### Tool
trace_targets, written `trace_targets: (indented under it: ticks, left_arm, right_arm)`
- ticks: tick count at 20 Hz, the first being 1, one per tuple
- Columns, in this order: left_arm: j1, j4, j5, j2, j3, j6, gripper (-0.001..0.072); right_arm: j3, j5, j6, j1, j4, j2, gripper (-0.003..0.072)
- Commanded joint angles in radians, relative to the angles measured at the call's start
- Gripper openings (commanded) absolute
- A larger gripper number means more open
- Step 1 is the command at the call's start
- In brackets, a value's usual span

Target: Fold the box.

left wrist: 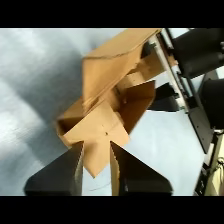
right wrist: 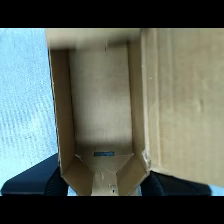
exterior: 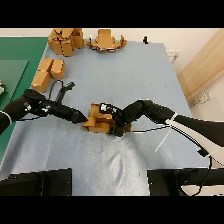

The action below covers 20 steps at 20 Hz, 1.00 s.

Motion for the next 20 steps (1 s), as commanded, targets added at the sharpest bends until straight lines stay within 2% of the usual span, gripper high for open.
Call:
trace_targets:
  ticks: [1, 3, 4, 6, 9, 10, 13, 16, 19, 20]
  left_arm:
    - [0.107, -0.118, -0.123, 0.047, 0.01, 0.091, 0.0017]
    - [0.192, -0.129, -0.237, 0.102, 0.017, 0.095, 0.0017]
    - [0.232, -0.126, -0.253, 0.13, 0.016, 0.094, 0.0016]
    - [0.281, -0.034, -0.197, 0.166, 0.016, 0.01, 0.0013]
    - [0.262, 0.302, -0.016, 0.151, -0.001, -0.365, 0.0013]
    - [0.247, 0.354, 0.019, 0.134, -0.009, -0.445, 0.0013]
    - [0.171, 0.342, 0.061, 0.041, -0.014, -0.483, 0.0013]
    - [0.076, 0.232, 0.081, -0.061, -0.014, -0.432, 0.0015]
    - [0.033, 0.033, 0.012, -0.109, -0.014, -0.28, 0.0018]
    - [0.032, -0.042, -0.068, -0.108, -0.014, -0.15, 0.0019]
  right_arm:
    - [0.001, -0.008, 0.0, 0.001, -0.002, 0.0, 0.0007]
    - [0.001, -0.007, 0.0, 0.001, -0.002, 0.0, 0.0007]
    - [0.001, -0.007, 0.0, 0.0, -0.003, 0.0, 0.0006]
    - [0.001, -0.008, 0.0, 0.0, -0.003, 0.0, 0.0006]
    - [0.001, -0.007, 0.0, -0.001, -0.003, 0.0, 0.0007]
    - [0.001, -0.007, 0.0, 0.0, -0.003, 0.0, 0.0007]
    - [0.001, -0.008, 0.0, 0.0, -0.002, 0.0, 0.0007]
    - [0.001, -0.007, 0.0, 0.0, -0.003, 0.0, 0.0007]
    - [0.001, -0.008, 0.0, 0.0, -0.003, 0.0, 0.0006]
    - [0.001, -0.008, 0.0, 0.0, -0.003, 0.0, 0.0007]
